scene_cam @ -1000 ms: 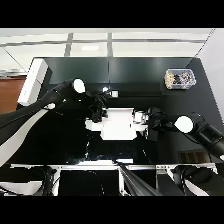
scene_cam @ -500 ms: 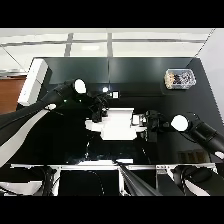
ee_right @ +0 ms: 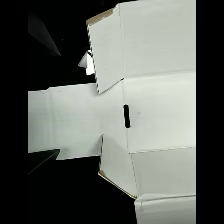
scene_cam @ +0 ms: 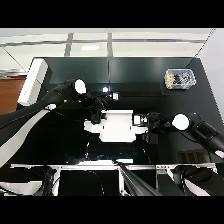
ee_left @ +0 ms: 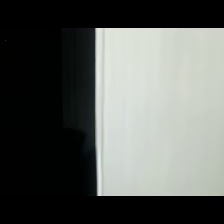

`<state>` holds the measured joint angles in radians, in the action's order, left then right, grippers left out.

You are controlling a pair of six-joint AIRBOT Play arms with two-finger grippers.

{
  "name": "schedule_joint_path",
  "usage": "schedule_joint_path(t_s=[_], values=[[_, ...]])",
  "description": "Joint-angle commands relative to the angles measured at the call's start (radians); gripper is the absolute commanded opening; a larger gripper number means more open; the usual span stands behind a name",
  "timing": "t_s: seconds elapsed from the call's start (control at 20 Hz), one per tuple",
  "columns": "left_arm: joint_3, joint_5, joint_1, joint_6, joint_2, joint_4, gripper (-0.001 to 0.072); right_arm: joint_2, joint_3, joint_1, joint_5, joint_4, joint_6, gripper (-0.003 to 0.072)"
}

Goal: Fold the box and place the chain.

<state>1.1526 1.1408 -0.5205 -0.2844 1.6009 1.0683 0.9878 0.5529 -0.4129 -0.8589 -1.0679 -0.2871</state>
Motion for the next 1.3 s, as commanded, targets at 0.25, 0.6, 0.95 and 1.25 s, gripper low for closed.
schedule_joint_path(t_s=[0.25,0.6,0.95,1.25], values=[[0.027,0.023,0.000,-0.057,-0.001,-0.003,0.0026,0.001,-0.001,0.002,-0.024,0.062,0.000,0.0660],[0.039,0.016,0.000,-0.057,0.000,-0.003,0.0026,0.002,-0.041,0.002,-0.026,0.079,0.040,0.0715],[0.039,0.016,0.000,-0.057,0.000,-0.003,0.0026,0.002,-0.132,-0.056,0.182,0.262,0.150,0.0714],[0.039,0.017,0.000,-0.057,0.000,-0.003,0.0026,-0.003,-0.129,-0.080,0.234,0.357,0.150,0.0713]])
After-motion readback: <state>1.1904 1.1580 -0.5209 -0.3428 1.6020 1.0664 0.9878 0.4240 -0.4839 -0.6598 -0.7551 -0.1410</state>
